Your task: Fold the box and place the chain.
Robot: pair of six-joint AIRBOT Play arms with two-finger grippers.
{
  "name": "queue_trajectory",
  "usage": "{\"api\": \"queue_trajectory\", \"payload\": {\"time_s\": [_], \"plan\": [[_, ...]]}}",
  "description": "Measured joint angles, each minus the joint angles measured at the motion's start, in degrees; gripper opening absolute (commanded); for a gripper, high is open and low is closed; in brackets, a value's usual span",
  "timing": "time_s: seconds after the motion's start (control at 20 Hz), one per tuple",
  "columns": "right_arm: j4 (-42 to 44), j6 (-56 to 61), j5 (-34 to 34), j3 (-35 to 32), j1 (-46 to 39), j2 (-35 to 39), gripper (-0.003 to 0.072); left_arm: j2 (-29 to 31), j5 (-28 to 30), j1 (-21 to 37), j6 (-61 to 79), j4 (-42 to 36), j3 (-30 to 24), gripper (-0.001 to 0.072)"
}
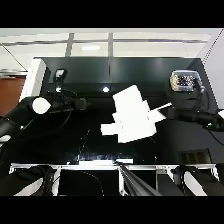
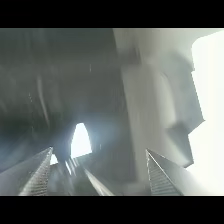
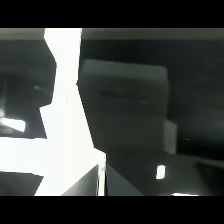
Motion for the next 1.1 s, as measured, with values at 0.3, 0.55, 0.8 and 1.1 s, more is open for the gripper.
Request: {"api": "queue_trajectory", "payload": {"time_s": [0.3,0.55,0.8,1.1], "plan": [[0.6,-0.5,-6.5,-3.1,10.9,2.4,0.0051,-9.6,-8.5,4.8,22.1,-30.2,-2.3,0.0705],[0.7,-0.5,-7.6,-3.6,13.8,2.7,0.0051,-17.4,-13.7,3.3,37.2,-46.4,-3.1,0.0704],[0.9,-0.4,-8.0,-3.8,14.4,2.8,0.005,-24.0,-20.7,1.6,51.4,-58.3,-3.2,0.0702],[1.0,-0.4,-8.0,-3.8,14.5,2.8,0.0051,-29.8,-31.5,1.3,65.7,-60.7,-3.1,0.0567]]}}
